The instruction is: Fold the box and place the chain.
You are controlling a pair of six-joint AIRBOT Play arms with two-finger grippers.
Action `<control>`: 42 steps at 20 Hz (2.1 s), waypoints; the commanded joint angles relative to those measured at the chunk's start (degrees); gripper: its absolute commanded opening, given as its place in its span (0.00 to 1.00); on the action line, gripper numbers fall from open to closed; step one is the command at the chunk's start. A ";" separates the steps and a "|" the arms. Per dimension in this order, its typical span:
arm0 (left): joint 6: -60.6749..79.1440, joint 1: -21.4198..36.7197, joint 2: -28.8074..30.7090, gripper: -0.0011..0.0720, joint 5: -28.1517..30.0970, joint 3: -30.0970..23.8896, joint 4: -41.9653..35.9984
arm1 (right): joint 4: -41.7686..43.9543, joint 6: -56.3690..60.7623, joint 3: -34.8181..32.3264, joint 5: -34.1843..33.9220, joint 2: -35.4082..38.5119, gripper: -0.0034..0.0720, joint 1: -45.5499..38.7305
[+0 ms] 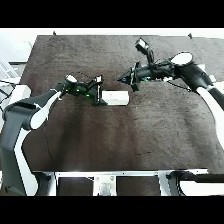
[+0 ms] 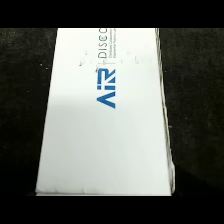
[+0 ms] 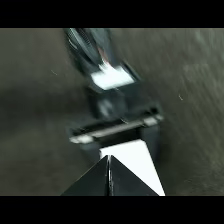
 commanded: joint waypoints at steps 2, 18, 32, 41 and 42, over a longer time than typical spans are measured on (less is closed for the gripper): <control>0.11 0.02 -0.02 0.51 0.39 0.04 -0.04 | -1.64 5.68 -11.76 -6.01 15.19 0.06 -0.28; -10.75 3.65 12.50 0.04 8.48 0.33 -0.92 | -1.88 11.52 -42.66 -22.47 34.91 0.06 -0.26; -37.57 27.52 21.38 0.04 50.18 -11.34 -1.03 | -1.90 12.55 -42.69 -22.67 34.25 0.06 -0.26; -37.64 27.54 14.51 0.04 52.17 -13.86 -1.40 | -1.64 12.55 -42.69 -26.84 34.25 0.06 -0.20; -37.68 27.54 13.79 0.04 52.17 -13.86 -1.40 | -1.64 12.55 -42.69 -26.84 34.25 0.06 -0.20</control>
